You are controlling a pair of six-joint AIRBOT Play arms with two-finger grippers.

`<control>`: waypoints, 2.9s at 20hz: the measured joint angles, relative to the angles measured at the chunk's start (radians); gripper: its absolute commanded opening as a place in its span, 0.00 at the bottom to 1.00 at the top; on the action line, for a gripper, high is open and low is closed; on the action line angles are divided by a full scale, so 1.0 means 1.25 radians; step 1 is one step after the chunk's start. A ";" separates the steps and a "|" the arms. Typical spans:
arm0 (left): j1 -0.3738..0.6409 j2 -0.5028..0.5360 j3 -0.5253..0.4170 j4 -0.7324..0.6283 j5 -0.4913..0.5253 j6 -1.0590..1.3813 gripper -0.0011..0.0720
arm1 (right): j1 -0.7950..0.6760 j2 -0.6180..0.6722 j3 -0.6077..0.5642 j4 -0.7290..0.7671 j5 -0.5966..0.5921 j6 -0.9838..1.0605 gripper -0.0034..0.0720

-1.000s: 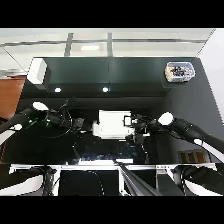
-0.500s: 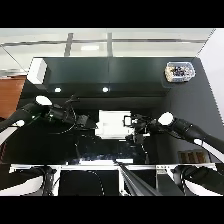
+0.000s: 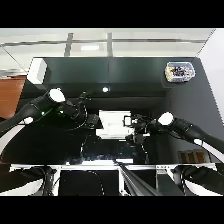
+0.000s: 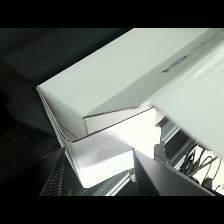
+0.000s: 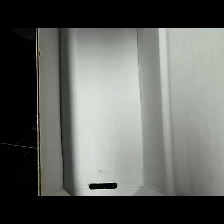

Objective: Fold the box and place the chain.

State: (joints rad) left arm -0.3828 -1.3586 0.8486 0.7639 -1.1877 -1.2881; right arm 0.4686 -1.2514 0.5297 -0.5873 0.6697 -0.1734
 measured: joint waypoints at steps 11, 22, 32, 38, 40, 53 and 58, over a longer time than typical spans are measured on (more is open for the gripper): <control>-0.104 0.000 0.020 0.107 0.085 -0.168 0.56 | 0.000 0.000 0.000 0.000 0.000 0.000 0.21; -0.171 -0.001 0.045 0.298 0.111 -0.349 0.56 | 0.000 0.000 0.000 0.000 0.000 0.000 0.21; -0.323 -0.037 0.103 0.544 0.125 -0.659 0.56 | 0.000 0.000 0.000 0.001 0.000 0.000 0.21; -0.361 -0.053 0.109 0.601 0.131 -0.807 0.47 | 0.000 0.000 0.000 0.001 0.000 0.000 0.21; -0.365 -0.057 0.109 0.606 0.124 -0.825 0.33 | 0.000 0.000 0.000 0.002 0.000 0.000 0.21; -0.380 -0.063 0.109 0.591 0.128 -0.848 0.21 | 0.000 0.000 0.000 0.002 0.000 -0.001 0.21; -0.378 -0.064 0.109 0.604 0.124 -0.847 0.04 | 0.000 0.000 0.000 0.003 -0.002 0.001 0.21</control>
State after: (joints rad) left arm -0.8551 -1.4387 0.9852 1.5185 -1.0325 -2.3474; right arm 0.4686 -1.2514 0.5297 -0.5835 0.6678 -0.1719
